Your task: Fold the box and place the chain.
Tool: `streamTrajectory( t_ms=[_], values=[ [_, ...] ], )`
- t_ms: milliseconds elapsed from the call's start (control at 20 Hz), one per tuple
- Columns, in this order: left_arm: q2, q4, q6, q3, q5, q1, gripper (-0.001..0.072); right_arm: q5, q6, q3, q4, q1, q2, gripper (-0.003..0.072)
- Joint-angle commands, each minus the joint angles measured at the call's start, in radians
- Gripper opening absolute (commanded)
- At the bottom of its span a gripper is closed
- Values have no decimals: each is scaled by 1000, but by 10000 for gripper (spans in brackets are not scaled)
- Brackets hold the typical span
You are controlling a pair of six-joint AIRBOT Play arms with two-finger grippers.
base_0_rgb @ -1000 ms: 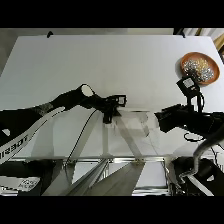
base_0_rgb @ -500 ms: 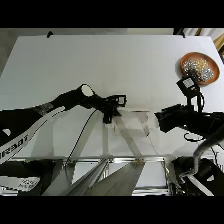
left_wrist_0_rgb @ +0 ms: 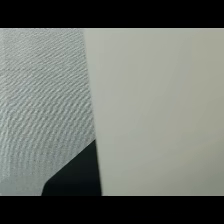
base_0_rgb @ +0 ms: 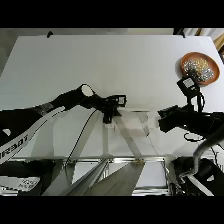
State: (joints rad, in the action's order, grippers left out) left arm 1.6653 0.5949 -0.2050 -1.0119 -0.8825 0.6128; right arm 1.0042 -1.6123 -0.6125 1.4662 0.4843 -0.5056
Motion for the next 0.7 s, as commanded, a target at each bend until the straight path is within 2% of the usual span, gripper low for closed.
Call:
streamTrajectory(
  t_ms=[0, 150, 300, 450, 650],
  values=[
    [1, 0, 0, 0, 0, 0, 11, 28, 60, -1, 0, 0, 0, 10],
    [1, 0, 0, 0, 0, 0, 11, 97, 221, 0, -49, 1, 0, 8],
    [1, 0, 0, 0, 0, 0, 11, 106, 593, 38, -273, 1, 0, 11],
    [1, 0, 0, 0, 0, 0, 11, 127, 646, 128, -239, 1, -13, 11],
    [1, 0, 0, 0, 0, 0, 11, 130, 768, 235, -292, 1, 5, 11]
  ],
)
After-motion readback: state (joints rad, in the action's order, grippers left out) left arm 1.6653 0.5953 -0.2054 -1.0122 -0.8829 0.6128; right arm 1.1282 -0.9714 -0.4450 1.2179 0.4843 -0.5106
